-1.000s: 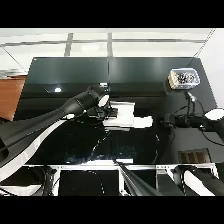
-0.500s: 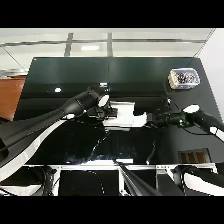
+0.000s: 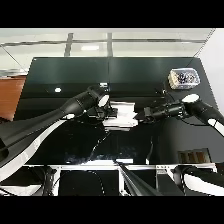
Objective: Fold the box and place the chain.
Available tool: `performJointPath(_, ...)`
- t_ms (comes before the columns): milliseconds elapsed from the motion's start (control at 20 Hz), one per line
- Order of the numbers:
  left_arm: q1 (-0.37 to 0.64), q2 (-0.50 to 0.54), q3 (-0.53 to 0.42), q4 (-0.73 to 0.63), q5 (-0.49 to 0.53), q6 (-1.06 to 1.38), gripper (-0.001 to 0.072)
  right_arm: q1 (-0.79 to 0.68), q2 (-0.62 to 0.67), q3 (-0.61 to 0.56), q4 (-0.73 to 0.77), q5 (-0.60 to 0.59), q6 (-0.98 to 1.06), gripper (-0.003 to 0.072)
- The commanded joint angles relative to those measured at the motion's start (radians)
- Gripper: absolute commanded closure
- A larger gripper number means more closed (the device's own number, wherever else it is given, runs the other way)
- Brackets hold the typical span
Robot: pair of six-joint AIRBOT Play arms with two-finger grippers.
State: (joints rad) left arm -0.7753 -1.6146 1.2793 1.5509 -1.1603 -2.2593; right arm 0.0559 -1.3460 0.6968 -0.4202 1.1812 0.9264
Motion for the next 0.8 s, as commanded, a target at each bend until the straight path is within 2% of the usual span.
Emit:
performJointPath(0, 0.000, -0.001, 0.001, 0.000, 0.000, 0.000, 0.0686, 0.069, -0.001, 0.014, -0.008, -0.058, 0.068, 0.0275)
performJointPath(200, 0.000, -0.001, 0.001, 0.000, 0.000, 0.000, 0.0686, 0.179, -0.001, 0.089, -0.170, -0.151, 0.264, 0.0276)
performJointPath(400, 0.000, -0.001, 0.001, 0.000, 0.000, 0.000, 0.0686, 0.314, -0.001, 0.181, -0.449, -0.226, 0.582, 0.0276)
performJointPath(550, 0.000, -0.001, 0.001, 0.000, 0.000, 0.000, 0.0686, 0.394, -0.001, 0.249, -0.658, -0.225, 0.782, 0.0282)
performJointPath(600, 0.000, -0.001, 0.001, 0.000, 0.000, 0.000, 0.0686, 0.416, -0.001, 0.267, -0.725, -0.221, 0.845, 0.0336)
performJointPath(750, 0.000, -0.001, 0.001, 0.000, 0.000, 0.000, 0.0686, 0.481, -0.013, 0.316, -0.887, -0.194, 1.028, 0.0336)
